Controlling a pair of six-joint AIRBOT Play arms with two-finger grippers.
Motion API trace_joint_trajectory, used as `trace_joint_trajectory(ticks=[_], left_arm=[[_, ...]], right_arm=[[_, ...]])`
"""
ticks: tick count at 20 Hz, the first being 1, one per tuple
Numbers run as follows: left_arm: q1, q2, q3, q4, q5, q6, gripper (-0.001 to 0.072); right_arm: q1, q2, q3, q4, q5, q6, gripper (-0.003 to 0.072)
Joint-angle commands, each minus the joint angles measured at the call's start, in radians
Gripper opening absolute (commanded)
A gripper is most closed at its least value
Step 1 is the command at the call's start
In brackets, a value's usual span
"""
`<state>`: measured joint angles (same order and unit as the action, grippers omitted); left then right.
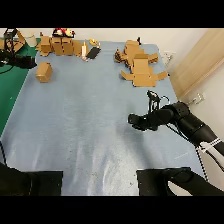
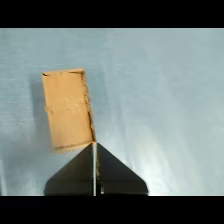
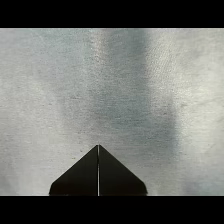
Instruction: Fold the box.
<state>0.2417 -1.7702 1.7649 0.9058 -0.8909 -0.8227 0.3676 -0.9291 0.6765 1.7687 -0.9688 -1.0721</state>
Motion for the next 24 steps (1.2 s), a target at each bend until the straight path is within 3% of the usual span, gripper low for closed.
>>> trace_joint_trajectory(ticks=[1,4,11,14,18,24], left_arm=[[-0.013,0.052,0.004,0.014,-0.242,-0.017,0.0008],[-0.043,0.090,-0.062,0.016,-0.393,-0.045,0.0006],[-0.078,0.370,-0.553,0.017,-0.299,-0.087,0.0006],[-0.080,0.476,-0.687,0.015,-0.277,-0.087,0.0006],[-0.104,0.541,-0.747,0.007,-0.327,-0.096,0.0009],[-0.234,0.543,-0.748,0.007,-0.382,-0.113,0.0010]], right_arm=[[0.000,-0.001,0.002,0.005,0.000,-0.001,0.0004],[0.000,-0.005,0.007,0.008,0.000,-0.028,0.0004],[0.000,-0.122,0.114,0.018,-0.008,-0.151,0.0004],[0.000,-0.153,0.151,0.050,0.007,-0.251,0.0004],[0.000,-0.161,0.162,0.050,0.034,-0.301,0.0004],[0.000,-0.161,0.161,0.049,0.018,-0.300,0.0004]])
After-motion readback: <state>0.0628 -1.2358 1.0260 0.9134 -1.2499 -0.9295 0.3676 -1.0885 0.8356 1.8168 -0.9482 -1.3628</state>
